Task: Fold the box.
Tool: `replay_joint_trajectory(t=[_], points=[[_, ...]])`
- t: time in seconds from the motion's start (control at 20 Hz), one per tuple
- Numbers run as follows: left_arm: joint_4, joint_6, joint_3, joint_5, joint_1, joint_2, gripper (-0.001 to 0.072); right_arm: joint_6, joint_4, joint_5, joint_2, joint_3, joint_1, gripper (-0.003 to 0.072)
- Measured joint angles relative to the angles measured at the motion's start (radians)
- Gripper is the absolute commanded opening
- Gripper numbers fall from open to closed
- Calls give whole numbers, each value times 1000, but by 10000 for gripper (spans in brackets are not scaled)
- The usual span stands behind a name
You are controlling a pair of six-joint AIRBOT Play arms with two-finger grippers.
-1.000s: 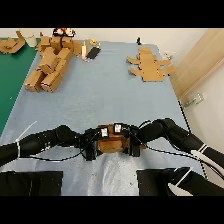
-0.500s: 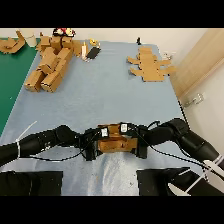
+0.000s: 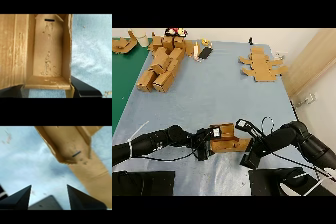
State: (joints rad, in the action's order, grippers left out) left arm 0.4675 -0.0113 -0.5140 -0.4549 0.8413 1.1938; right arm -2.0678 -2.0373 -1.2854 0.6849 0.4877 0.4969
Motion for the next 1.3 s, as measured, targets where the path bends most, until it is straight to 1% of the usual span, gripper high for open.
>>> replay_joint_trajectory(t=[0.1, 0.2, 0.35, 0.5, 0.75, 0.95, 1.3], points=[[0, 0, 0, 0, 0, 0, 460, 133, -83, -9, -2, 0, 0, 714], [0, 0, 0, 1, 0, 0, 460, 267, -128, -8, -3, 0, 0, 714], [9, -5, -1, -8, -5, -16, 460, 434, -165, 24, -4, 0, 0, 714], [48, -12, -1, -46, -32, -49, 460, 526, -179, 80, -4, 0, 0, 714], [169, -66, -1, -130, -104, -76, 460, 579, -181, 173, -4, 0, 0, 713], [216, -94, -1, -146, -146, -67, 460, 593, -173, 219, -4, 0, 0, 714], [243, -105, -2, -157, -161, -47, 460, 598, -161, 291, -4, 0, 0, 713]])
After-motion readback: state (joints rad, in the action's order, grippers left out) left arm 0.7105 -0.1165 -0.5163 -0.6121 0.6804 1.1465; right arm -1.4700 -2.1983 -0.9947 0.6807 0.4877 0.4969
